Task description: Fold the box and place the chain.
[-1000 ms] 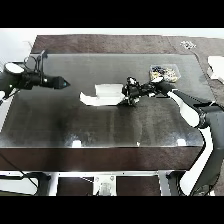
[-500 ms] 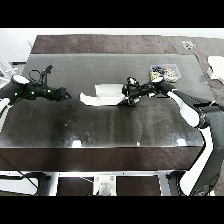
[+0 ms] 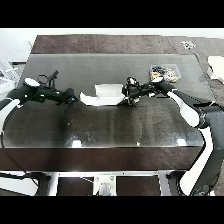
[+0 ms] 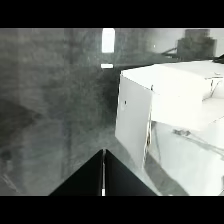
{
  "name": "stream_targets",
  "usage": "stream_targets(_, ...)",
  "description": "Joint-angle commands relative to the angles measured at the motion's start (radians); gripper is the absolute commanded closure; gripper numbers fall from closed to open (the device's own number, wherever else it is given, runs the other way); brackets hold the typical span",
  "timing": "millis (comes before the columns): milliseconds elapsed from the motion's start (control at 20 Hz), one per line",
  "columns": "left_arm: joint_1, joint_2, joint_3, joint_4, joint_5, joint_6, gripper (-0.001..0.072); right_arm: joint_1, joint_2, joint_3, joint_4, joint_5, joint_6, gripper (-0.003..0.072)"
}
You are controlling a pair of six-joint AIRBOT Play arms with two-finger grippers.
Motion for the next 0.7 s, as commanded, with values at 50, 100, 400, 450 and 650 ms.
stream_targets(50, -0.046, -0.034, -0.003, -0.018, 0.066, -0.056, 0.0689, 0.001, 0.000, 0.001, 0.000, 0.000, 0.000, 0.0170)
stream_targets(100, -0.053, -0.038, -0.003, -0.023, 0.080, -0.056, 0.0689, 0.001, 0.000, 0.001, 0.000, 0.000, 0.000, 0.0170)
stream_targets(400, -0.092, -0.074, -0.002, -0.105, 0.113, -0.024, 0.0689, 0.001, 0.000, 0.001, 0.000, 0.000, 0.000, 0.0170)
stream_targets(450, -0.100, -0.076, -0.002, -0.120, 0.124, -0.021, 0.0690, 0.001, 0.000, 0.001, 0.000, 0.000, 0.000, 0.0171)
stream_targets(650, -0.125, -0.093, -0.002, -0.152, 0.151, 0.000, 0.0690, 0.001, 0.000, 0.001, 0.000, 0.000, 0.000, 0.0171)
